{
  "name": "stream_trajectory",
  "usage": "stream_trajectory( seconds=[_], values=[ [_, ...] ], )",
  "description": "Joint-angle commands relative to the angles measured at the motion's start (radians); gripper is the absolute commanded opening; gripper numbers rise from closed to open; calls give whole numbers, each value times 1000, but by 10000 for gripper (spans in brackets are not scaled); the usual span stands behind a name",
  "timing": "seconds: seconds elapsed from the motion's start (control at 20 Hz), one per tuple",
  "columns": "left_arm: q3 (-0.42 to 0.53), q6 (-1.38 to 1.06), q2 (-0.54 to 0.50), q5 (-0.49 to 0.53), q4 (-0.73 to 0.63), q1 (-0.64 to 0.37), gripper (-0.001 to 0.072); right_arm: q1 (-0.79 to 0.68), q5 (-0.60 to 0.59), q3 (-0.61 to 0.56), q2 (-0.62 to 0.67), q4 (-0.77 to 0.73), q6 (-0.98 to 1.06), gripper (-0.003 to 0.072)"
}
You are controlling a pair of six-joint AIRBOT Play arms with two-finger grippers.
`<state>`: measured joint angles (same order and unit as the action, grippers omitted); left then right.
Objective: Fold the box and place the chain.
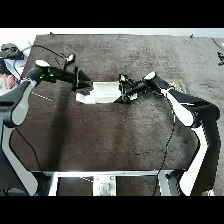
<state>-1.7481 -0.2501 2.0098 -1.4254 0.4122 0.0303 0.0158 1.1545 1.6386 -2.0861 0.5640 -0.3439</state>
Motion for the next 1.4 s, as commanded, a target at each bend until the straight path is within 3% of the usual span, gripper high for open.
stream_trajectory(
  seconds=[0.0,0.05,0.25,0.5,0.75,1.0,1.35],
  values=[
    [-1,63,-61,-77,9,-20,220,0,1,0,0,0,0,371],
    [-1,57,-81,-95,10,-19,10,0,1,0,0,0,0,372],
    [61,64,-182,-33,14,-6,4,0,1,0,0,0,0,372],
    [379,-19,-373,259,10,62,4,0,1,0,0,0,0,371],
    [492,-8,-346,307,3,173,6,0,2,0,0,0,0,372],
    [467,41,-296,524,-24,241,9,0,1,0,0,0,0,372],
    [141,208,-116,492,-23,169,9,0,1,0,0,0,0,371]
  ],
)
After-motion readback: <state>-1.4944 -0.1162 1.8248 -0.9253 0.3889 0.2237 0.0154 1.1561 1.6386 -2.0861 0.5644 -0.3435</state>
